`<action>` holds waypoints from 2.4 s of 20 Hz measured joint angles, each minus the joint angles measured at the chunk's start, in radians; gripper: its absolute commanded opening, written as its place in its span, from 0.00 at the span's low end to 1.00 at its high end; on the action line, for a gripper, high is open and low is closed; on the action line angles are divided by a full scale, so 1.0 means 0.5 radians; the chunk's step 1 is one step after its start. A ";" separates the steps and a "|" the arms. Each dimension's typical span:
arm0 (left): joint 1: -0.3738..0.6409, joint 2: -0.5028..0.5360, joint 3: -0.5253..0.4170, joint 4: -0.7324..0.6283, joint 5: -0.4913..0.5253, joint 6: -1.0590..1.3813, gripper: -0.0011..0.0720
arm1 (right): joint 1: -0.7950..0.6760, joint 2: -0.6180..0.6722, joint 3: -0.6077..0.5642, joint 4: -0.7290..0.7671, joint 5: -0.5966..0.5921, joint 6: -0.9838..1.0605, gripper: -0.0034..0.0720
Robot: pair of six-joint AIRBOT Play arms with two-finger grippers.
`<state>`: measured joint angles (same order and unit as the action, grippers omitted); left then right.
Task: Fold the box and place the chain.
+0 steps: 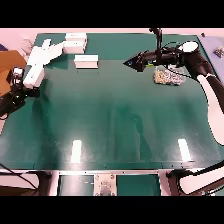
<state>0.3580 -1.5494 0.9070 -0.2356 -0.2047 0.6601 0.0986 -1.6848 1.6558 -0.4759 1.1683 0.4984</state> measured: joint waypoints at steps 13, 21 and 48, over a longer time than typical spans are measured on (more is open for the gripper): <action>0.002 -0.208 0.302 0.124 -0.391 -0.235 0.04 | 0.025 0.000 0.000 0.035 -0.001 0.000 0.11; -0.003 -0.298 0.377 -0.017 -0.521 -0.277 0.04 | 0.051 0.000 0.000 0.048 -0.003 -0.001 0.11; -0.006 -0.307 0.414 0.059 -0.423 -0.237 1.00 | 0.055 0.000 0.080 0.063 -0.135 -0.002 0.73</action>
<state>0.3550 -1.7031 1.1141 -0.2062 -0.4160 0.5415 0.1261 -1.6848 1.6958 -0.4446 1.1007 0.4973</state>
